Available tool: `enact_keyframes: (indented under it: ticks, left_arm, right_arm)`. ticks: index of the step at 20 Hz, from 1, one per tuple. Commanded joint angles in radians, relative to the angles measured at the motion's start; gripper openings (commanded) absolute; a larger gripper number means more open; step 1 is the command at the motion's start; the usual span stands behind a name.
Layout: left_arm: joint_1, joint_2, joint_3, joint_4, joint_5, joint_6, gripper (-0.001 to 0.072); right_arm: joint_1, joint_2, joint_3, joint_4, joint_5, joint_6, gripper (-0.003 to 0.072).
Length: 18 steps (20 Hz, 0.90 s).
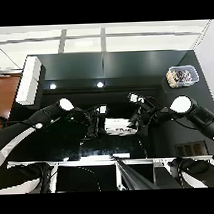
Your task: Fold the box and place the chain.
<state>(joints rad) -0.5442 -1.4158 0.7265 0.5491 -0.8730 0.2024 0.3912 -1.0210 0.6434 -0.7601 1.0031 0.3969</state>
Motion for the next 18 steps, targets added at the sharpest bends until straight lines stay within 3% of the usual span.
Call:
enact_keyframes:
  ticks: [1, 18]
  left_arm:
    - [0.000, 0.000, 0.000, 0.000, 0.000, -0.001, 0.0343]
    - [0.000, 0.000, 0.000, 0.000, 0.000, -0.001, 0.0343]
  right_arm:
    - [0.004, 0.000, -0.001, 0.000, -0.002, 0.010, 0.0262]
    - [0.004, 0.000, -0.001, -0.038, 0.009, 0.010, 0.0274]
